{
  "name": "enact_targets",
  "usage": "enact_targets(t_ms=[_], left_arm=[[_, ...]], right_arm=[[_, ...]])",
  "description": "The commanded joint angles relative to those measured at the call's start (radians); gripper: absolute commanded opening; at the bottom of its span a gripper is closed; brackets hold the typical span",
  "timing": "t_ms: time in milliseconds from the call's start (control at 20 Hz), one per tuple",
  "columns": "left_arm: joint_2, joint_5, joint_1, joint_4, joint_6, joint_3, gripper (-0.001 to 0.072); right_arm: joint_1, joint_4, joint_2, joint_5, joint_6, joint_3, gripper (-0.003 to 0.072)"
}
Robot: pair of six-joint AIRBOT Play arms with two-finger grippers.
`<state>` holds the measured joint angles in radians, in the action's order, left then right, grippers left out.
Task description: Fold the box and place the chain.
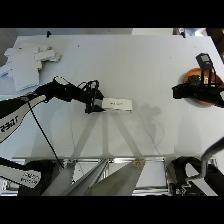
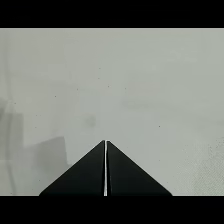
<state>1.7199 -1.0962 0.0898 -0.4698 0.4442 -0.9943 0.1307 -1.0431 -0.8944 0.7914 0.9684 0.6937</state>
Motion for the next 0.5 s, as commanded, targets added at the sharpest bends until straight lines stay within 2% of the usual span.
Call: enact_targets(t_ms=[0,450], left_arm=[[-0.001,0.001,-0.001,0.031,0.000,-0.001,0.0279],[-0.001,0.003,-0.001,0.032,0.000,-0.001,0.0280]], right_arm=[[0.000,-0.003,0.001,0.000,0.000,0.001,0.0009],[0.000,-0.003,0.001,0.000,0.001,0.001,0.0009]])
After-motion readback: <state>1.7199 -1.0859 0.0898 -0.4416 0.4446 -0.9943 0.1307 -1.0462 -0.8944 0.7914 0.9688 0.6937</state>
